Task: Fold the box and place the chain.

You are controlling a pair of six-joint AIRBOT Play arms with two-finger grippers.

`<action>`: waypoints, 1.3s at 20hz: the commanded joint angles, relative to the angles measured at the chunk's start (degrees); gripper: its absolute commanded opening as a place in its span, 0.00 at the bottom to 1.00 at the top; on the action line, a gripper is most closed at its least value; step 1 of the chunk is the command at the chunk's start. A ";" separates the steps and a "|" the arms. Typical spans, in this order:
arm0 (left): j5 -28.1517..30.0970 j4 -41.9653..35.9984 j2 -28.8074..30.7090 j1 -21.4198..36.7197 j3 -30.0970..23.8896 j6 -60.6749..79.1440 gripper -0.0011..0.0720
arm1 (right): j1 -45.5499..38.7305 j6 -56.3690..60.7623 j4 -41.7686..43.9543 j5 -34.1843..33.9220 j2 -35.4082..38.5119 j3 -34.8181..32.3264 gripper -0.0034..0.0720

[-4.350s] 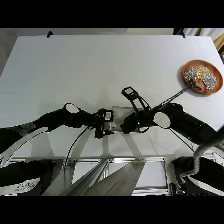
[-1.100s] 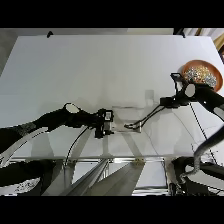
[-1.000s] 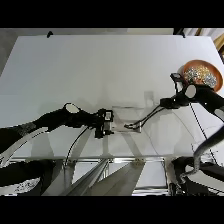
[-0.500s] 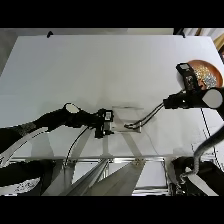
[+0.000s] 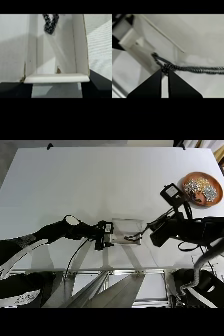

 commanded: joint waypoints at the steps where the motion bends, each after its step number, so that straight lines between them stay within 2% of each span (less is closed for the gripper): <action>1: 0.00 0.00 0.04 0.02 0.02 0.02 0.39 | 9.01 3.02 0.79 -6.16 0.72 0.07 0.06; 7: -0.02 0.00 0.04 0.02 0.02 0.02 0.39 | 16.15 5.03 0.83 -17.73 -2.51 0.07 0.06; 14: 0.00 0.00 0.04 0.02 0.02 0.02 0.39 | 18.12 6.86 0.74 -17.55 -15.87 0.07 0.06; 18: 0.00 0.00 0.04 0.02 0.02 0.02 0.39 | 18.08 15.93 -2.64 -17.55 -22.73 0.04 0.06; 26: 0.00 0.00 0.04 0.02 0.02 0.02 0.39 | 18.08 21.62 -6.16 -17.25 -28.11 -0.31 0.06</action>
